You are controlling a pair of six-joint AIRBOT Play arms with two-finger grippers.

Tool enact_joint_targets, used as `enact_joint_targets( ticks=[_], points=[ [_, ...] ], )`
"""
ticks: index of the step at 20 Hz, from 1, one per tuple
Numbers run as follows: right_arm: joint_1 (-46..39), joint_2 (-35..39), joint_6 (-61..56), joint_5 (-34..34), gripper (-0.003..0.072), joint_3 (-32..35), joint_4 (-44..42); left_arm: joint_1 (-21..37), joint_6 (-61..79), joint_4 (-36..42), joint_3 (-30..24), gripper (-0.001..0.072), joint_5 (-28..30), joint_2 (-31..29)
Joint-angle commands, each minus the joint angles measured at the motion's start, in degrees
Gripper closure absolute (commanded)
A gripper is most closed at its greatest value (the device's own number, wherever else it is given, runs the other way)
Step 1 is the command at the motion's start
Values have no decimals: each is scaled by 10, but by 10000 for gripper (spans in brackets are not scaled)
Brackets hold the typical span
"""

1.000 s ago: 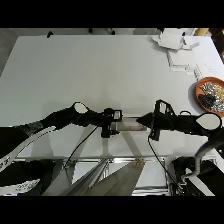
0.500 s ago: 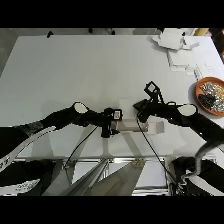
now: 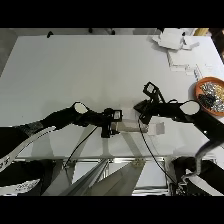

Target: Fold the box and place the chain.

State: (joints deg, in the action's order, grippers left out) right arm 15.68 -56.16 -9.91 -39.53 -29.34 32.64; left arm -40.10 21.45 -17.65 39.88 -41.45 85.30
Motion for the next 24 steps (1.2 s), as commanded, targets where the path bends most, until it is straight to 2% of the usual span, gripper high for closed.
enact_joint_targets(
  ticks=[1,4,5,6,13,16,20,22,24],
  points=[
    [-47,56,5,-134,626,-25,117,0,0,1,0,368,0,0],
    [-107,70,99,-256,622,-24,277,0,0,1,0,368,0,0],
    [-122,70,129,-265,575,-21,302,0,0,1,0,368,0,0],
    [-135,70,146,-265,481,-15,303,0,0,1,0,368,0,0],
    [-139,67,281,-203,486,88,185,0,0,1,0,368,0,0],
    [-139,66,285,-165,487,105,130,0,0,1,0,368,0,0],
    [-125,33,314,-163,488,112,81,0,0,1,0,368,0,0],
    [-105,13,315,-162,521,112,47,0,0,1,0,368,0,0],
    [-84,-10,314,-153,523,112,29,0,0,1,0,368,0,0]
  ],
)
